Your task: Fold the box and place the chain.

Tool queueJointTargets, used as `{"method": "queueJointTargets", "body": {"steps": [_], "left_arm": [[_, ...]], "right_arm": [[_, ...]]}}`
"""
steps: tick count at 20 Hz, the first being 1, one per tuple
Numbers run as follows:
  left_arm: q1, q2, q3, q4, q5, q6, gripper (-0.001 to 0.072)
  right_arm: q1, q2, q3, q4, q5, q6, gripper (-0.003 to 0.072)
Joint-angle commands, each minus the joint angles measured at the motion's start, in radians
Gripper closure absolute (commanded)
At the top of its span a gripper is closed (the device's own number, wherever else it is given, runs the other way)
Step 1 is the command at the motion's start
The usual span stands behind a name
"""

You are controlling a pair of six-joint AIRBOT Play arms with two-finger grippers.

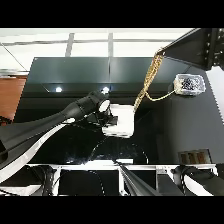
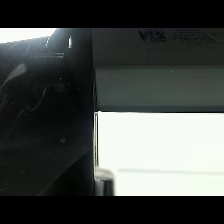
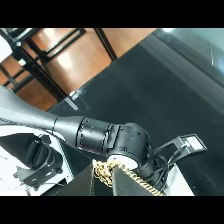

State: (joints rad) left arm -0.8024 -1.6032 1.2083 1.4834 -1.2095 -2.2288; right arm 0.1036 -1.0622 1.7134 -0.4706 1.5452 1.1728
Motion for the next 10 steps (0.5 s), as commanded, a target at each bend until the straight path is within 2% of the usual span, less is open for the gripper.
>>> {"method": "queueJointTargets", "body": {"steps": [1,10], "left_arm": [[0.001,0.0,-0.001,0.0,0.0,0.0,0.0681],[0.001,0.0,-0.001,0.0,0.0,0.0,0.0681]], "right_arm": [[0.013,0.0,-0.002,0.01,-0.028,0.001,0.0679],[0.013,0.0,-0.002,0.085,-0.062,0.0,0.0679]]}}
